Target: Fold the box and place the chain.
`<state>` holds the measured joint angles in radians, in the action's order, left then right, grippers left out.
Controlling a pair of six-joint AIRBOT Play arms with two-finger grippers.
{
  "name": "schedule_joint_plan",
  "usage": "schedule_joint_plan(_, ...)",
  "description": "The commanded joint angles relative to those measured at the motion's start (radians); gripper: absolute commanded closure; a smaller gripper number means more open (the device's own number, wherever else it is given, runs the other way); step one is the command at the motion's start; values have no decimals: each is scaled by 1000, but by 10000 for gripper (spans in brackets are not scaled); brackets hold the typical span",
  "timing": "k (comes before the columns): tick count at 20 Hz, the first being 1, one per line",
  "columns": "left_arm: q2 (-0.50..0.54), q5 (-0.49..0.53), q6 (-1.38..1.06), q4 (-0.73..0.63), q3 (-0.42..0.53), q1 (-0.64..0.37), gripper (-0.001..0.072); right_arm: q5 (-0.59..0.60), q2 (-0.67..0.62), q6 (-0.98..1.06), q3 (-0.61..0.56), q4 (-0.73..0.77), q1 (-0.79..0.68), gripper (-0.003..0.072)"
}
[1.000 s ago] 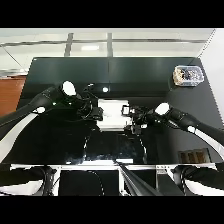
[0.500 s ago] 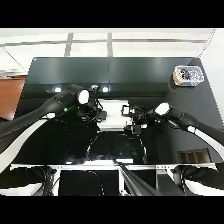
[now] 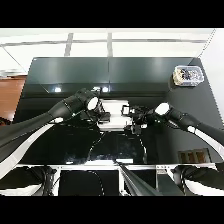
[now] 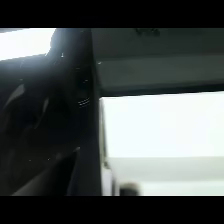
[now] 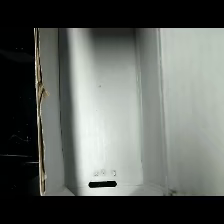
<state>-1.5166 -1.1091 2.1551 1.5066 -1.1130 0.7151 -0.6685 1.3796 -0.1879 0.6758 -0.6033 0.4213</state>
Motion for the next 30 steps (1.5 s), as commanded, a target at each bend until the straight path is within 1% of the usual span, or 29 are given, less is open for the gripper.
schedule_joint_plan(1,-3,9,24,2,-1,3,631,0,0,0,1,0,0,674)
schedule_joint_plan(2,-3,10,23,1,-1,5,683,0,0,0,1,0,0,673)
schedule_joint_plan(4,-2,4,23,-1,-1,5,683,-1,0,0,1,0,0,674)
schedule_joint_plan(5,-2,2,23,-1,-1,5,654,0,0,0,1,0,0,673)
schedule_joint_plan(6,-2,2,23,-1,-2,5,497,-1,0,0,1,0,0,673)
schedule_joint_plan(7,-2,2,23,-1,-2,5,298,-1,0,0,1,0,0,673)
schedule_joint_plan(8,-2,2,23,0,-2,5,236,0,0,0,1,0,0,674)
schedule_joint_plan(10,-2,6,23,4,-2,5,239,0,0,1,1,0,0,674)
schedule_joint_plan(11,-2,16,23,4,-2,5,285,0,0,0,1,0,0,674)
schedule_joint_plan(13,-2,36,22,2,-2,5,635,0,0,0,1,0,0,674)
schedule_joint_plan(14,-2,35,23,2,-2,5,678,0,0,0,1,0,0,673)
schedule_joint_plan(22,-2,34,23,-6,-2,5,680,-3,0,1,1,0,0,673)
schedule_joint_plan(23,-2,33,23,-6,-2,5,680,-3,0,3,1,1,0,593)
schedule_joint_plan(24,-2,29,23,-10,-2,5,681,6,-2,58,2,1,0,147)
schedule_joint_plan(25,-2,23,23,-18,-2,5,681,26,-8,129,2,0,0,-32)
schedule_joint_plan(26,-2,18,23,-21,-2,5,682,18,-25,186,1,-13,-5,-32)
schedule_joint_plan(30,-1,8,23,-20,-2,5,681,-94,-124,212,1,-185,-25,-30)
